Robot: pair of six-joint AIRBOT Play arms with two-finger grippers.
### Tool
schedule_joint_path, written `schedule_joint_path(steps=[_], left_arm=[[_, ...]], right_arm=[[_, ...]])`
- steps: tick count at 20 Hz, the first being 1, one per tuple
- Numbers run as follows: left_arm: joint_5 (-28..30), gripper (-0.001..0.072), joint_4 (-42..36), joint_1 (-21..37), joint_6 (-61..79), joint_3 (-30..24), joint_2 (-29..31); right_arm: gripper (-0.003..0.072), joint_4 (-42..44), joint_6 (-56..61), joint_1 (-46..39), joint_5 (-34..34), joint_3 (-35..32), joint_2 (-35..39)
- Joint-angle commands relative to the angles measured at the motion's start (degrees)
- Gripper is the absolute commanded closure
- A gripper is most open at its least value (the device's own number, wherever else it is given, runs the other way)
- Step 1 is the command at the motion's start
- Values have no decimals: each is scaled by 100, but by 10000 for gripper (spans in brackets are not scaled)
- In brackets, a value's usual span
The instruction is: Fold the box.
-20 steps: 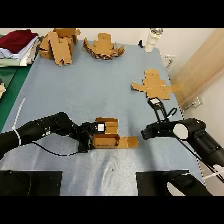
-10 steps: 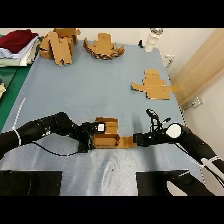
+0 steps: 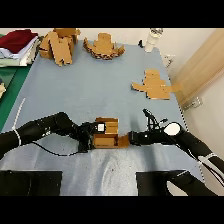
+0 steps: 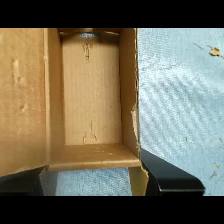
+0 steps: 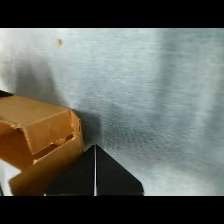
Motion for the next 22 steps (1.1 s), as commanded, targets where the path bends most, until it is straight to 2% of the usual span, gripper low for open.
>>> schedule_joint_path(steps=[1, 3, 4, 5, 14, 16, 21, 22], left_arm=[[0, 246, 0, -2, 0, -2, -2], [0, 246, 0, -2, 0, -2, -2], [0, 246, 0, -2, 0, -2, -2], [0, 246, 0, -2, 0, -2, -2], [0, 246, 0, -2, 0, -2, -2], [0, 246, 0, -2, 0, -2, -2], [2, 247, 0, -2, 0, -2, -2], [0, 246, 0, -2, 0, -2, -2]], right_arm=[[684, 540, -229, 15, 151, -2, 225], [682, 625, -249, 13, 195, -2, 422], [634, 638, -247, 15, 260, -2, 468], [621, 638, -245, 15, 326, -2, 474], [620, 896, -254, 15, 448, -2, 470], [538, 918, -256, 15, 446, -2, 470], [522, 935, -256, 22, 413, -4, 393], [440, 940, -254, 81, 367, -4, 321]])
